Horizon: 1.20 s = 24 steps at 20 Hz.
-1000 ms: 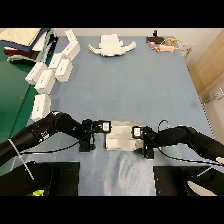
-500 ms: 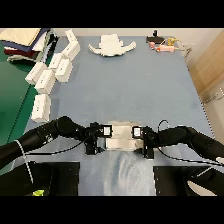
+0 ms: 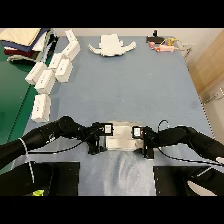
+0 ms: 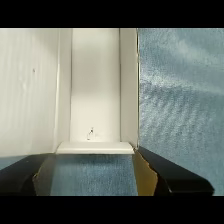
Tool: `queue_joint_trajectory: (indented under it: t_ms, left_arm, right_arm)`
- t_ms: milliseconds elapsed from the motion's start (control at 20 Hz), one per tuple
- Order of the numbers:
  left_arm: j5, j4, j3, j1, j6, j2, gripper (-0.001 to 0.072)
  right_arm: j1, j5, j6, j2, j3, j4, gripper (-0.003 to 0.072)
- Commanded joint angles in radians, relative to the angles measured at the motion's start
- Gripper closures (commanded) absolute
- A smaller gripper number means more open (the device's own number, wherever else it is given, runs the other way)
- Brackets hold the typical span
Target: Fold the box.
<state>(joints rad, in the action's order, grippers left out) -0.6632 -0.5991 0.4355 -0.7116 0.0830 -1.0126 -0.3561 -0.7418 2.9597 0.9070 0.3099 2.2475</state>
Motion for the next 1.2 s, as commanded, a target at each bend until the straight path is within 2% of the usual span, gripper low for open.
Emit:
queue_joint_trajectory:
  t_ms: [0,250,600,1150]
  left_arm:
    - [0.0,0.018,-0.003,0.0,0.008,-0.014,0.0004]
    - [0.002,0.047,-0.002,-0.002,0.029,-0.047,0.0004]
    - [0.031,0.07,-0.002,-0.055,0.052,-0.097,0.0004]
    - [0.061,0.069,-0.009,-0.053,0.021,-0.095,0.0004]
  right_arm:
    - [0.0,0.0,0.0,0.0,0.001,0.0,0.0186]
    - [0.0,0.0,0.0,0.0,0.001,0.0,0.0187]
    - [0.0,0.0,0.0,0.0,0.001,0.0,0.0187]
    - [0.0,0.0,0.0,0.0,0.001,0.0,0.0186]
